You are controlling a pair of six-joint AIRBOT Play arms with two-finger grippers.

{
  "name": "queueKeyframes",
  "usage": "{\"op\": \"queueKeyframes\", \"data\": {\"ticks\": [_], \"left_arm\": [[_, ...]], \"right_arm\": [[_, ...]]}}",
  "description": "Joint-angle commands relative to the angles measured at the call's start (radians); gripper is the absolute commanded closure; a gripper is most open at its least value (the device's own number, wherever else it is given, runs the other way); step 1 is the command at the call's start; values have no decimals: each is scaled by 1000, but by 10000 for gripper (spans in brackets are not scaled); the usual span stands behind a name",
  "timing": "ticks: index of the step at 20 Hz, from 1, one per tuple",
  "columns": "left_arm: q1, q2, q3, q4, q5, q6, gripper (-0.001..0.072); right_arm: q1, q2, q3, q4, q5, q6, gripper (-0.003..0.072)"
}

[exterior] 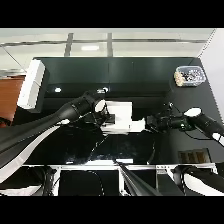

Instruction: Fold the box and place the chain.

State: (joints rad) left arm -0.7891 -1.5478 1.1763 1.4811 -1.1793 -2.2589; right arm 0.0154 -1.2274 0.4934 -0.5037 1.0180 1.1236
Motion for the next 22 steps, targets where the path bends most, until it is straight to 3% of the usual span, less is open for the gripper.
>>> {"op": "queueKeyframes", "data": {"ticks": [1, 2, 3, 9, 10, 13, 20, 22], "left_arm": [[0, 0, 0, -2, 0, 0, 683], [0, 0, 0, -2, 0, 0, 683], [0, 0, 0, -2, 0, 0, 683], [0, 0, 0, -2, 1, 0, 683], [0, 0, 0, -2, 1, 0, 683], [0, 0, 0, -2, 1, 0, 683], [0, 0, 0, -2, 1, 0, 683], [0, 0, 0, -2, 1, 0, 683]], "right_arm": [[13, -7, 51, -4, 58, -29, 564], [13, -7, 64, -6, 73, -29, 292], [13, -7, 78, -5, 90, -37, 125], [65, -7, 119, 32, 105, -56, 165], [91, -7, 133, 30, 97, -55, 274], [171, -8, 172, 10, 55, -24, 280], [319, -10, 265, -244, -27, 218, 282], [341, -10, 274, -266, -40, 235, 389]]}}
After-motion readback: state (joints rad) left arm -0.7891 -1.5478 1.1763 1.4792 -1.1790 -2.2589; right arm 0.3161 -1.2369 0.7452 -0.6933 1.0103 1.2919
